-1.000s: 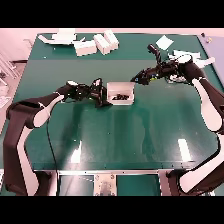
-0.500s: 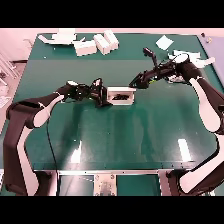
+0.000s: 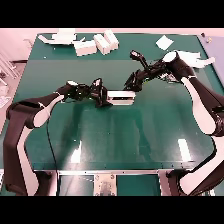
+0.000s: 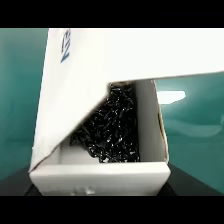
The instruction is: Fold the box and place the chain.
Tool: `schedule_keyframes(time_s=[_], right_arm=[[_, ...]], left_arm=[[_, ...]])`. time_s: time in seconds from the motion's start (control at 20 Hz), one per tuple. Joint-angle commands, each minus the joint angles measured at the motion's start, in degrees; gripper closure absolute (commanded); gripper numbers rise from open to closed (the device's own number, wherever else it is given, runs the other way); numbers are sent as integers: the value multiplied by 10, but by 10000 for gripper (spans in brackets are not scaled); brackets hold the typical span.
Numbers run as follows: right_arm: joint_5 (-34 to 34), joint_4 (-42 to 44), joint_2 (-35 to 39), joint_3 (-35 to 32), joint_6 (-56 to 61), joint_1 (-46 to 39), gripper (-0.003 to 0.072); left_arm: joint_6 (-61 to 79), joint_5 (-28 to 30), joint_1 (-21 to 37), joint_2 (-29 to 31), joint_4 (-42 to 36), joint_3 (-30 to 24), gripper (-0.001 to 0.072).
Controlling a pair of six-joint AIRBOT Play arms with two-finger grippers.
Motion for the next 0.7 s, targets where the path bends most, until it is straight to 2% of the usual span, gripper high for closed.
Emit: schedule_keyframes(time_s=[0.0,0.35,0.65], right_arm=[[45,-15,1,16,0,7,231],[53,-13,-1,16,-1,7,232],[16,-13,-7,15,-1,8,232]], left_arm=[[0,0,1,0,0,1,425],[0,0,1,0,0,1,425],[0,0,1,0,0,1,425]])
